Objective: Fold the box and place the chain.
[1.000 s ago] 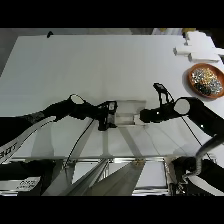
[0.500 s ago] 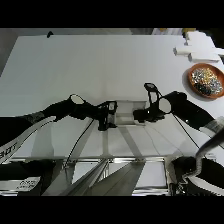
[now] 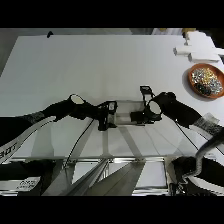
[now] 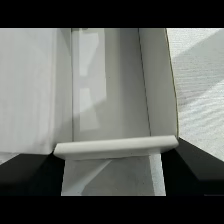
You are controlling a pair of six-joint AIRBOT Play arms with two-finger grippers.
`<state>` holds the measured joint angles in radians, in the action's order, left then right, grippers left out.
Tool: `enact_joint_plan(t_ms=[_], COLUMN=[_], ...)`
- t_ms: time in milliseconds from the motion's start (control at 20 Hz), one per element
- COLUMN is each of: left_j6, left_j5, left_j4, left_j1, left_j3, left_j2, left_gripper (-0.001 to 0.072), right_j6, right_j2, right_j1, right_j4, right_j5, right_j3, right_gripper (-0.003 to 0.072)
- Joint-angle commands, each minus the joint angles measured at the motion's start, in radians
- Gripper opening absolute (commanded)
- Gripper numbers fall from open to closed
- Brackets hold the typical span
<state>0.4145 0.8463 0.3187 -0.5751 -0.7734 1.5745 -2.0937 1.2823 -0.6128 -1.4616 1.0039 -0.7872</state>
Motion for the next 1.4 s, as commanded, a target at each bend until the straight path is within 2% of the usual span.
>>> enact_joint_plan(t_ms=[0,50,200,250,350,400,450,500,750,1350], left_j6=[0.000,0.000,0.000,0.000,0.000,0.000,0.000,0.000,0.000,0.000], left_j5=[0.000,0.000,0.000,0.000,0.000,0.000,0.000,0.000,0.000,0.000], left_j4=[0.000,0.000,0.000,0.000,0.000,0.000,0.000,0.000,0.000,0.000], left_j1=[0.000,0.000,0.000,0.000,0.000,0.000,0.000,0.000,0.000,0.000], left_j3=[0.000,0.000,0.000,0.000,0.000,0.000,0.000,0.000,0.000,0.000], left_j2=[0.000,0.000,0.000,0.000,0.000,0.000,0.000,0.000,0.000,0.000], left_gripper=[0.0033,0.0033,0.0033,0.0033,0.0033,0.0033,0.0033,0.0033,0.0033,0.0033], right_j6=[-0.028,-0.028,-0.028,-0.029,-0.031,-0.031,-0.031,-0.034,-0.117,-0.116], right_j2=[0.005,0.005,0.005,0.005,0.005,0.005,0.005,0.005,0.005,0.021], right_j1=[-0.005,-0.005,-0.005,-0.005,-0.005,-0.005,-0.005,-0.005,-0.005,-0.032], right_j4=[-0.012,-0.012,-0.012,-0.012,-0.012,-0.012,-0.012,-0.013,-0.098,-0.131], right_j5=[-0.003,-0.004,-0.006,-0.006,-0.009,-0.018,-0.023,-0.024,-0.018,-0.013], right_j3=[-0.002,-0.002,-0.002,-0.002,-0.002,-0.002,-0.002,-0.002,-0.002,-0.001], right_gripper=[0.0218,0.0194,0.0030,0.0017,0.0017,0.0064,0.0171,0.0195,0.0195,0.0178])
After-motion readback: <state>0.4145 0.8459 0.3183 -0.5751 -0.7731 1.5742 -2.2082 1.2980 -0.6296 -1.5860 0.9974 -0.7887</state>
